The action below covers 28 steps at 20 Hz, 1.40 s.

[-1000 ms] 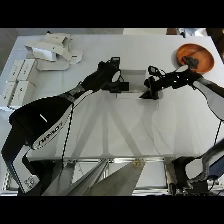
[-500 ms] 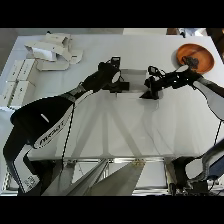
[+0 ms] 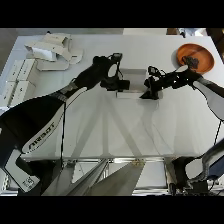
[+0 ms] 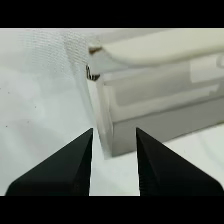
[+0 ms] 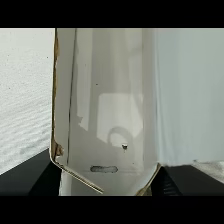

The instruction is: Fold the box and place the chain.

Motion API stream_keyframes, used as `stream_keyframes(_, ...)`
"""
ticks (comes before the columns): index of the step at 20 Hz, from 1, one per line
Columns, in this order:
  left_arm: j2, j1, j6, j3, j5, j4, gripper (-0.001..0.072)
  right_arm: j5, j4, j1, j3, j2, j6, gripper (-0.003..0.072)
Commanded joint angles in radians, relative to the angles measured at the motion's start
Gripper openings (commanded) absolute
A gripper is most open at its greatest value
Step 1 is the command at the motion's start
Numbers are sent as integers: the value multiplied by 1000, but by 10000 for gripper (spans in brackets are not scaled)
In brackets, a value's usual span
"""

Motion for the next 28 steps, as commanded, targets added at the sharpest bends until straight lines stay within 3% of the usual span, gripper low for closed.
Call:
stream_keyframes(1,78,32,142,1,-1,-32,300,0,1,0,1,0,0,439)
stream_keyframes(3,127,64,272,1,13,-34,300,0,1,0,1,0,0,439)
stream_keyframes(5,166,100,555,1,5,-87,300,0,1,0,1,1,0,439)
stream_keyframes(10,192,196,1316,-5,-144,-346,305,0,1,0,1,0,0,439)
stream_keyframes(11,193,214,1421,-18,-152,-390,410,0,0,0,1,0,0,439)
stream_keyframes(12,192,232,1508,-38,-150,-437,571,1,1,0,1,0,0,439)
stream_keyframes(13,192,247,1578,-63,-142,-469,648,0,1,0,1,1,0,439)
stream_keyframes(19,168,319,1914,-254,-84,-505,660,0,0,0,1,0,0,439)
stream_keyframes(25,37,334,2139,-264,-21,-729,705,0,1,0,1,0,0,439)
stream_keyframes(28,-3,317,2163,-264,21,-736,707,0,1,0,1,0,0,439)
